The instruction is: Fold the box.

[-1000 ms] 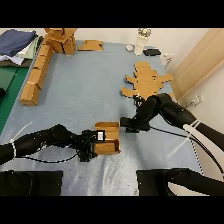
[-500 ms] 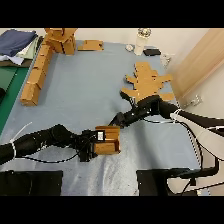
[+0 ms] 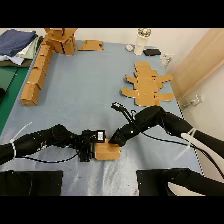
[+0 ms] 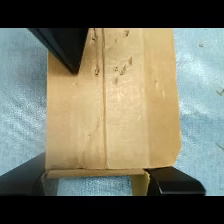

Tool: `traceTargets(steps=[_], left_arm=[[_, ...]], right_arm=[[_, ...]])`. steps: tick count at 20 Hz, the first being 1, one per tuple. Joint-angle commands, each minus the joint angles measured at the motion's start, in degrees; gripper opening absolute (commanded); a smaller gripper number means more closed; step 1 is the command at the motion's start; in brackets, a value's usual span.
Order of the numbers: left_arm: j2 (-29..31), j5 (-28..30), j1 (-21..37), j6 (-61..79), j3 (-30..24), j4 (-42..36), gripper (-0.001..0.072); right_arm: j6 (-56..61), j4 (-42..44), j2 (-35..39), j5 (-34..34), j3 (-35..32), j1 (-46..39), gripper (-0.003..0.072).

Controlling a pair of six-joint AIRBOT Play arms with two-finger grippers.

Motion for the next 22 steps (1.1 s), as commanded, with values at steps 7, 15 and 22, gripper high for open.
traceTargets(steps=[7, 15, 22], left_arm=[[0.0, 0.0, 0.0, 0.0, 0.0, 0.0, 0.0476], [0.0, 0.0, 0.0, 0.0, 0.0, 0.0, 0.0476], [0.0, 0.0, 0.0, 0.0, 0.0, 0.0, 0.0476]], right_arm=[[2.8, -23.2, 22.4, 19.0, -8.4, 21.2, 0.0002], [-6.4, -35.0, 24.7, 32.8, -15.5, 29.2, 0.0524], [-9.7, -34.6, 23.1, 33.6, -15.5, 33.3, 0.0524]])
